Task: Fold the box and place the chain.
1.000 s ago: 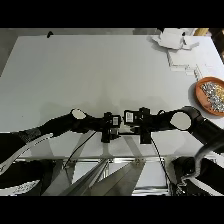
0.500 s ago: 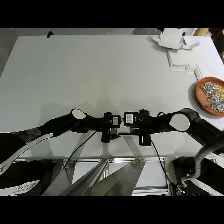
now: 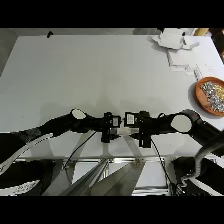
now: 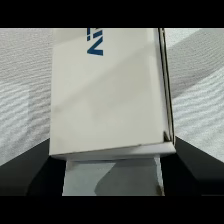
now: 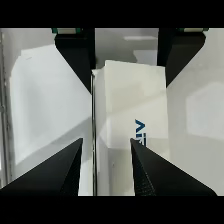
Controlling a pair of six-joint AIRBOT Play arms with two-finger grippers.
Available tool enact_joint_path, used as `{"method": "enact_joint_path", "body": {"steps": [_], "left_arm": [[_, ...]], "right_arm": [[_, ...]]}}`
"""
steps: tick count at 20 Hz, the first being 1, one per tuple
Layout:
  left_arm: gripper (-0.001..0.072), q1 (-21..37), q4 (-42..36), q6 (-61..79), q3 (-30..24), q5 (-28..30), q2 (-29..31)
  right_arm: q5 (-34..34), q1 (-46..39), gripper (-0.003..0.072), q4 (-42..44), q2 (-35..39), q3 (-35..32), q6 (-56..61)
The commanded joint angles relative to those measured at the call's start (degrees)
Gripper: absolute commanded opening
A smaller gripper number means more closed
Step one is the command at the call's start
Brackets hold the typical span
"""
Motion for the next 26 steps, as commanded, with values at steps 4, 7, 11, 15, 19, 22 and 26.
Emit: {"method": "enact_joint_path", "body": {"steps": [4, 7, 11, 15, 19, 22, 26], "left_arm": [[0.0276, 0.00, -0.07, -0.07, 0.00, 0.02, 0.04], [0.0276, 0.00, -0.04, -0.07, 0.00, 0.02, 0.04], [0.0276, 0.00, -0.04, -0.07, 0.00, 0.02, 0.04], [0.0276, 0.00, -0.04, -0.07, 0.00, 0.02, 0.04], [0.0276, 0.00, -0.04, -0.09, 0.00, 0.02, 0.04], [0.0276, 0.00, -0.04, -0.07, 0.00, 0.02, 0.04], [0.0276, 0.00, -0.04, -0.07, 0.00, 0.02, 0.04]], "right_arm": [[1.46, -1.90, 0.0332, 0.76, 3.89, 0.04, 0.00], [3.69, -4.55, 0.0096, 0.79, 3.87, 0.04, 0.00], [6.75, -5.75, 0.0027, 0.74, 2.75, -0.02, 0.00], [7.45, -5.75, 0.0022, 0.81, -0.87, -0.02, 0.02], [7.43, -5.75, 0.0022, 0.83, -2.84, -0.02, 0.00], [7.41, -5.75, 0.0022, 0.83, -4.07, -0.02, 0.00], [9.27, -5.75, 0.0022, 5.20, -3.80, -0.02, -1.90]]}}
